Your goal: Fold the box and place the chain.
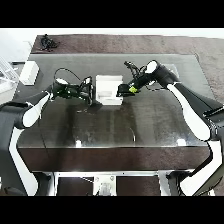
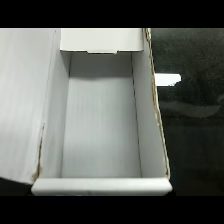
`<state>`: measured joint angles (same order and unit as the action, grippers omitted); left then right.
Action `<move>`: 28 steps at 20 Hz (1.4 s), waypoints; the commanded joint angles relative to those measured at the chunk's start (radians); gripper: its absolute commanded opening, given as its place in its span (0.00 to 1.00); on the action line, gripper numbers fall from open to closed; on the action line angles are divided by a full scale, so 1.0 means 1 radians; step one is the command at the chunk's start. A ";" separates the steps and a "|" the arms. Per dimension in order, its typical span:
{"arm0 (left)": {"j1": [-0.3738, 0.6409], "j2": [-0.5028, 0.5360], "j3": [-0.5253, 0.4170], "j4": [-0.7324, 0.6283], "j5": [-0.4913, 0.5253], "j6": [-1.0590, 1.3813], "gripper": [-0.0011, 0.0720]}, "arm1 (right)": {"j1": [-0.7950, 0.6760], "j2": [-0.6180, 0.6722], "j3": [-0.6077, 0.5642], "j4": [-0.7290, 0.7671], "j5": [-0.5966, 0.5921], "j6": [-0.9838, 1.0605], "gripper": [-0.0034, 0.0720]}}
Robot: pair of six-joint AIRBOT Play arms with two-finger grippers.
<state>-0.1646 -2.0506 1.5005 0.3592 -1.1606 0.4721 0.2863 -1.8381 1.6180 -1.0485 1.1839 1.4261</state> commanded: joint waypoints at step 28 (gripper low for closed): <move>0.000 0.000 0.000 0.000 0.000 0.000 0.44 | 0.214 -0.104 0.217 -0.616 0.149 0.627 0.64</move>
